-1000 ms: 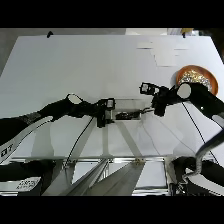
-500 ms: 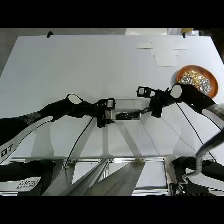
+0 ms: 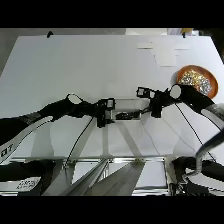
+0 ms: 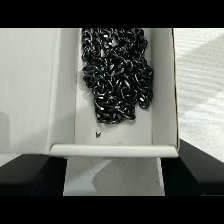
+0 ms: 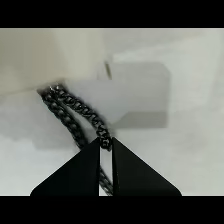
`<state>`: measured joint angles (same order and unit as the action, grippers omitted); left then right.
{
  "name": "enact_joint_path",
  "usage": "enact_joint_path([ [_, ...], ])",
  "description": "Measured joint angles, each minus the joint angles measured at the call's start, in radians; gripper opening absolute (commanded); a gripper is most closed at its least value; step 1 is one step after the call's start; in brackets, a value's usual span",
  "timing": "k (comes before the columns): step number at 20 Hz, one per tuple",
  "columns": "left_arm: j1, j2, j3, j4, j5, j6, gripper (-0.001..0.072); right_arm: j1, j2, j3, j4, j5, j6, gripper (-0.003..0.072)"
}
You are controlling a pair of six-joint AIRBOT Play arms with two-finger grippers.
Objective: Fold the box and place the chain.
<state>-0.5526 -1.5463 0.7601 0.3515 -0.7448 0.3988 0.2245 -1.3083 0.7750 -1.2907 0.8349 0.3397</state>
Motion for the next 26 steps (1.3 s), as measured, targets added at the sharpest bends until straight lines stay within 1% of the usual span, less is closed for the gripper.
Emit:
enact_joint_path([
  [5, 0.0, 0.0, 0.0, 0.0, 0.0, 0.0, 0.0271, 0.0, 0.206, 0.0, -0.005, 0.073, 0.023, 0.0015],
  [7, 0.0, 0.0, 0.0, 0.0, 0.0, 0.0, 0.0271, 0.0, 0.297, 0.0, 0.041, 0.118, 0.026, 0.0015],
  [10, 0.0, 0.0, 0.0, 0.0, 0.0, 0.0, 0.0271, 0.0, 0.398, 0.0, 0.183, 0.169, 0.029, 0.0015],
  [13, 0.0, 0.0, 0.0, 0.0, 0.0, 0.0, 0.0271, 0.0, 0.448, 0.0, 0.39, 0.188, 0.055, 0.0015],
  [16, 0.0, 0.0, 0.0, 0.0, 0.0, 0.0, 0.0271, 0.001, 0.465, -0.001, 0.558, 0.191, 0.069, 0.0015],
  [19, 0.0, 0.0, 0.0, 0.0, 0.0, 0.0, 0.0271, 0.024, 0.454, -0.004, 0.646, 0.188, 0.082, 0.0016],
  [22, 0.0, 0.0, 0.0, 0.0, 0.0, 0.0, 0.0271, 0.087, 0.401, -0.014, 0.66, 0.151, 0.106, 0.0016],
  [25, 0.0, 0.0, 0.0, 0.0, 0.0, 0.0, 0.0271, 0.148, 0.326, -0.019, 0.626, 0.091, 0.133, 0.0018],
  [26, 0.0, 0.0, 0.0, 0.0, 0.0, 0.0, 0.0271, 0.162, 0.301, -0.019, 0.616, 0.08, 0.138, 0.0032],
])
